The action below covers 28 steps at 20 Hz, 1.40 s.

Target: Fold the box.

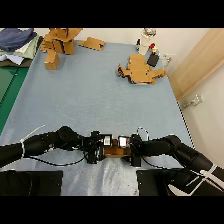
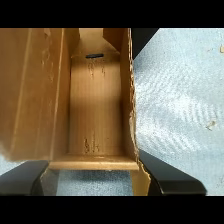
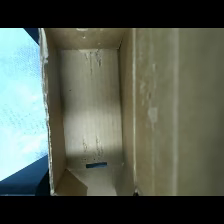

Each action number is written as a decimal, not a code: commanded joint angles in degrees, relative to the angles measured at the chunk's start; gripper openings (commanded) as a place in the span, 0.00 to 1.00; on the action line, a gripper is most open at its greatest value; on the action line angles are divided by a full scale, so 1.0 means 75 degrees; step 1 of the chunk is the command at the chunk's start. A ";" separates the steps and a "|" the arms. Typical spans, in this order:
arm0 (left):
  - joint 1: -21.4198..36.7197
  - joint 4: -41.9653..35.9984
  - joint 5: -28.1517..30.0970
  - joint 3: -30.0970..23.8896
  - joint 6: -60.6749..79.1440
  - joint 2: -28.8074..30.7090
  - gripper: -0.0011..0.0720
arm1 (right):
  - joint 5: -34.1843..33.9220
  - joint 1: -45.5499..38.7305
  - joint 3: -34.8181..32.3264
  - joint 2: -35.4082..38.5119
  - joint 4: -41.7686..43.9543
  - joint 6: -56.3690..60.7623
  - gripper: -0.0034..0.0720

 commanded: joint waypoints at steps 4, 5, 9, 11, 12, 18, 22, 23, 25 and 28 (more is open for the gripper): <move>0.0006 0.0000 0.0000 0.0009 0.0003 -0.0006 0.73 | -0.0242 0.0003 0.0082 0.0082 0.0099 0.0023 0.98; 0.0006 0.0000 0.0003 0.0009 0.0003 -0.0006 0.73 | -0.0408 0.0003 0.0140 0.0192 0.0035 0.0143 0.99; 0.0006 0.0003 0.0000 0.0009 0.0003 -0.0006 0.73 | -0.1259 -0.0003 0.0297 0.0784 -0.0697 0.0836 0.99; 0.0006 0.0003 0.0003 0.0009 0.0003 -0.0006 0.73 | -0.1565 -0.0003 0.0303 0.1131 -0.1411 0.1734 0.99; 0.0006 0.0003 0.0003 0.0009 0.0003 -0.0006 0.73 | -0.1582 -0.0003 0.0309 0.1332 -0.1941 0.2337 0.99; 0.0006 0.0003 0.0003 0.0009 0.0003 -0.0006 0.73 | -0.3139 0.0000 0.1049 0.3130 -0.2209 0.4540 0.98; 0.0006 0.0003 0.0000 0.0009 0.0003 -0.0006 0.73 | -0.3115 0.0000 0.1116 0.3993 -0.0895 0.6312 0.98; 0.0006 0.0003 0.0003 0.0009 0.0003 -0.0006 0.73 | -0.3118 0.0000 0.1116 0.4103 -0.0635 0.6773 0.98; 0.0006 0.0003 0.0000 0.0009 0.0003 -0.0006 0.73 | -0.3144 0.0003 0.1116 0.4208 -0.0344 0.7997 0.98; 0.0006 0.0003 0.0003 0.0009 0.0006 -0.0006 0.73 | -0.3142 0.0003 0.1116 0.4220 -0.0210 0.9926 0.98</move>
